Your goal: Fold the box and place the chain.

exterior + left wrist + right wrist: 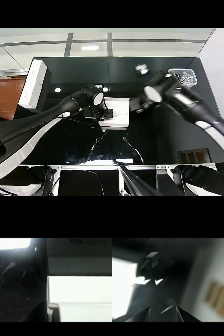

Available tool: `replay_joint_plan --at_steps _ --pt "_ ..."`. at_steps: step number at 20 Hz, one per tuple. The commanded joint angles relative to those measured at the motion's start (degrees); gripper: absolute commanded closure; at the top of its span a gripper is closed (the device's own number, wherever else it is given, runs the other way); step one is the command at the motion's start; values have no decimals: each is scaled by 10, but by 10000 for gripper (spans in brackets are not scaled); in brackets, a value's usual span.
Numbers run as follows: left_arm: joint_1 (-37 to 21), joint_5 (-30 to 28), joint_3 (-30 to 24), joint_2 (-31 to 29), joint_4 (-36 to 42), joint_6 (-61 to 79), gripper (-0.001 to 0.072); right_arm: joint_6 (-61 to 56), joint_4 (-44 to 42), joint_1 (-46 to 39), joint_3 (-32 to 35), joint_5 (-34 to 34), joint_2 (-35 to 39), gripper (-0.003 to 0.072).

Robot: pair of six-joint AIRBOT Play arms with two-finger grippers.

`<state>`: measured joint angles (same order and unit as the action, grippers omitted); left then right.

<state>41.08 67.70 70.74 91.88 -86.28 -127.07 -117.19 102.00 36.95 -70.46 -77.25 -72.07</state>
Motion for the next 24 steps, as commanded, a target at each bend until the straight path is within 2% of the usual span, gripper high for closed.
replay_joint_plan --at_steps 1,3,4,5,7,8,10,11,15,17,20,24 --pt "0 0 1 0 0 0 684 13 203 -59 4 26 35 308" --pt "0 0 1 0 0 0 684 7 205 -134 24 150 28 292" --pt "0 1 1 0 0 0 685 -18 193 -174 33 206 15 47" --pt "0 1 1 0 0 0 684 -30 158 -221 34 253 -7 -7" --pt "0 1 1 0 0 0 684 -29 47 -305 26 322 -59 -6" --pt "0 1 1 0 0 0 684 -27 -13 -342 6 336 -91 -5" --pt "0 1 1 0 0 0 684 -17 -92 -399 -61 317 -160 -5" --pt "0 1 1 0 0 0 684 -13 -103 -417 -102 293 -194 -4" --pt "0 0 1 0 0 0 684 -52 -82 -455 -284 146 -322 -3" --pt "0 0 1 0 0 0 684 -78 -57 -462 -346 110 -365 14" --pt "0 1 1 0 0 0 684 -81 -57 -469 -396 101 -410 15" --pt "0 0 1 0 0 0 684 -86 -59 -477 -407 77 -442 15"
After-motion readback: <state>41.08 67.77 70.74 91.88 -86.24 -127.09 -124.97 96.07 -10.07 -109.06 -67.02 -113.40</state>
